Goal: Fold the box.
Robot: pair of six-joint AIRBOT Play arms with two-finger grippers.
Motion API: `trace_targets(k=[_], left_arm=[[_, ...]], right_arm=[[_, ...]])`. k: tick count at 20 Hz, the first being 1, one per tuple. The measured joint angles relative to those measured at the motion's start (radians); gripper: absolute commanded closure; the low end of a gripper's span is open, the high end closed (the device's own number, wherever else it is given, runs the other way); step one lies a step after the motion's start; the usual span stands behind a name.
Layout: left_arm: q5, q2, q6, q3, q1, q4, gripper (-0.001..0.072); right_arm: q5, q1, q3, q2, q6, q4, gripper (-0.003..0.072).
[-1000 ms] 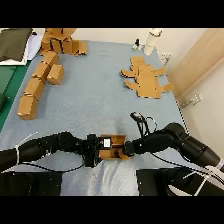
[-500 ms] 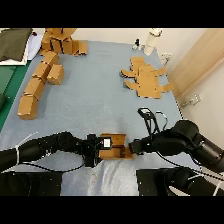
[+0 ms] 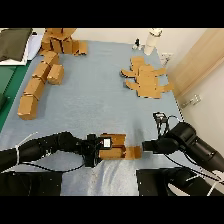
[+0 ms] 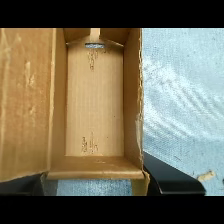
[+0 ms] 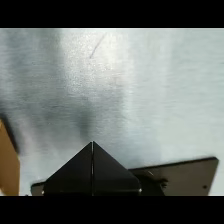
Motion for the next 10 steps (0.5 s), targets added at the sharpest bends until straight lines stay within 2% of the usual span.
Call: trace_targets(k=[5,10], left_arm=[[0.000,0.000,0.000,0.000,0.000,0.000,0.0186],[0.000,0.000,0.000,0.000,0.000,0.000,0.0186]], right_arm=[[0.164,-0.026,-0.058,-0.044,-0.067,0.198,0.0685],[0.274,-0.031,-0.079,-0.099,-0.154,0.353,0.0685]])
